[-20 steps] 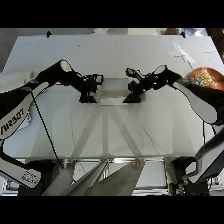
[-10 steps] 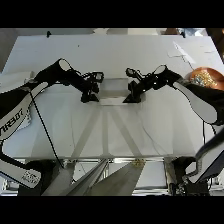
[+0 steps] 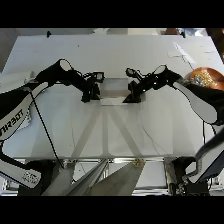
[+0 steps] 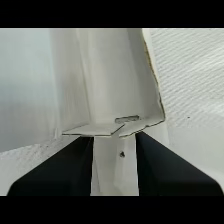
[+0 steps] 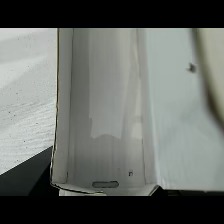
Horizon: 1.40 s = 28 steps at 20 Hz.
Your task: Fold the box and place the chain.
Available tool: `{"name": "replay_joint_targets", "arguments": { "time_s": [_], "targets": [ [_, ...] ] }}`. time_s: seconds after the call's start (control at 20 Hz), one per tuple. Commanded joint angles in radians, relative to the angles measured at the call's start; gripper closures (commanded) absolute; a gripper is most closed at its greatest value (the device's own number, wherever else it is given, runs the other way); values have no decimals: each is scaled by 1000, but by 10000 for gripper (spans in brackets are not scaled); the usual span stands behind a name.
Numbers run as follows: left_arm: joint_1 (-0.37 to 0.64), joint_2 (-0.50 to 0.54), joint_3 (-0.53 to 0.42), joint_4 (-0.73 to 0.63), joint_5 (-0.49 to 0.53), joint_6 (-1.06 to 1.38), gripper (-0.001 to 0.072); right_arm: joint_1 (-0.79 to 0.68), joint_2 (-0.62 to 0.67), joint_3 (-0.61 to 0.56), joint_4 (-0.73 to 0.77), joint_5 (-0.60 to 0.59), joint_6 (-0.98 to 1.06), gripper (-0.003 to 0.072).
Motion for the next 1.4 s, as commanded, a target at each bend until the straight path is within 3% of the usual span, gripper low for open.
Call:
{"name": "replay_joint_targets", "arguments": {
  "time_s": [0.0,0.1,0.2,0.55,0.6,0.7,0.8,0.95,1.05,1.15,1.25,1.3,1.35],
  "targets": [
    [-10,0,0,-4,31,0,437,0,-1,0,0,0,0,510],
    [-13,0,0,-5,29,0,444,0,-1,0,0,0,0,510],
    [-14,0,0,-24,11,0,517,0,-1,0,0,0,0,510],
    [-14,-2,0,-97,-19,-5,492,0,-1,0,0,0,0,510],
    [-14,-3,0,-101,-24,-5,467,0,-1,0,0,0,0,510],
    [-13,-8,0,-102,-28,-5,314,0,-1,0,0,0,0,510],
    [-14,-11,0,-102,-34,-5,283,0,-1,0,0,0,0,510],
    [-13,-16,0,-105,-31,-37,124,0,-1,0,0,0,0,510],
    [-13,-17,0,-106,-31,-45,125,0,-1,0,0,0,0,510],
    [-13,-17,0,-106,-31,-51,156,0,-1,0,0,0,0,510],
    [-13,-17,0,-105,-31,-57,414,0,-1,0,0,0,0,510],
    [-13,-17,0,-106,-30,-57,474,0,-1,0,0,0,0,510],
    [-13,-16,0,-106,-33,-58,583,0,-1,0,0,0,0,510]
  ]
}}
